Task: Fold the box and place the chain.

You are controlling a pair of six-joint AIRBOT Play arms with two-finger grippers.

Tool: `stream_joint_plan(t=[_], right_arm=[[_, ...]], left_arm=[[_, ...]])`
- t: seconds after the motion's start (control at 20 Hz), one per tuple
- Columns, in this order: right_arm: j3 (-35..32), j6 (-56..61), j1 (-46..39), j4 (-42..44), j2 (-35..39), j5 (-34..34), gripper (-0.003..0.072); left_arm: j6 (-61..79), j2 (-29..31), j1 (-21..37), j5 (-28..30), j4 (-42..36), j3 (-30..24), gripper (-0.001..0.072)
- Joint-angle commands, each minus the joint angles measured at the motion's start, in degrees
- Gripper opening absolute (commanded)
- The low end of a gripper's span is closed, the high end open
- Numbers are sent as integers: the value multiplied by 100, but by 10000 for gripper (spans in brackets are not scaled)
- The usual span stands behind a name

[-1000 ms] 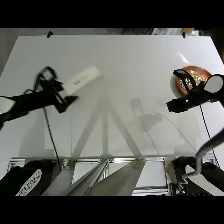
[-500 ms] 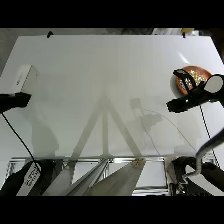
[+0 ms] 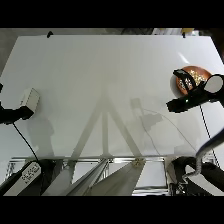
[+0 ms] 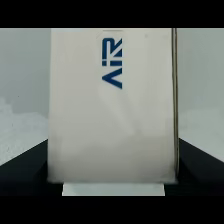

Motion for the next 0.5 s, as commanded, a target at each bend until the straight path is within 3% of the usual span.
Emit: stream_joint_plan(t=[0.0, 0.1, 0.3, 0.45], right_arm=[[0, 0, -4, -4, 7, 4, 17], [0, 0, -4, -2, 7, 7, 17], [0, 0, -4, -4, 7, 4, 17], [0, 0, -4, -4, 7, 4, 17]], left_arm=[[-66, -63, -28, -26, 83, -44, 628], [-68, -59, -149, -96, 81, -44, 696], [-87, 125, -540, -483, 94, -42, 697], [-131, 789, -767, -549, 105, -42, 692]])
